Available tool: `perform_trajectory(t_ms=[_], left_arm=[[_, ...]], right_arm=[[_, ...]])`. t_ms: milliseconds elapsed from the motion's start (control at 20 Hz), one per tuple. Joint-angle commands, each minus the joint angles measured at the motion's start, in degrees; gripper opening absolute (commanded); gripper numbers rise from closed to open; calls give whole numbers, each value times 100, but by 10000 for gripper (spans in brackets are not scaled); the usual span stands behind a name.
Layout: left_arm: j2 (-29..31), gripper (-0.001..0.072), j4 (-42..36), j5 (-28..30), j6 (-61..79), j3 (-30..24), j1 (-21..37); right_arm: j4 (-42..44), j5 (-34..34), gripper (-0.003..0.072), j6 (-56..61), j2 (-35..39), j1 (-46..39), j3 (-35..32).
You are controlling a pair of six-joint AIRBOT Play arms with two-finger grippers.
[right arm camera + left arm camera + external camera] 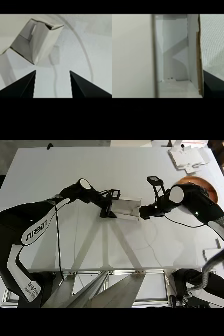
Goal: Fold the box and place the chain.
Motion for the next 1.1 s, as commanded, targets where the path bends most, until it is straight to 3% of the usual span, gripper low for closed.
perform_trajectory(t_ms=[0,200,250,600,900,1050], left_arm=[[4,151,4,0,2,4,7],[4,151,4,0,2,2,7],[4,151,4,2,2,2,7],[4,151,4,0,0,4,7],[7,151,4,0,2,4,7],[4,151,4,0,2,2,7]], right_arm=[[170,-315,462,-50,48,2,0],[638,-1091,444,-31,-11,2,0],[614,-1086,411,-31,-79,2,0],[-83,-1300,391,538,-470,2,0],[-120,-1261,384,752,-887,136,0],[-420,-1613,332,1364,-981,275,0]])
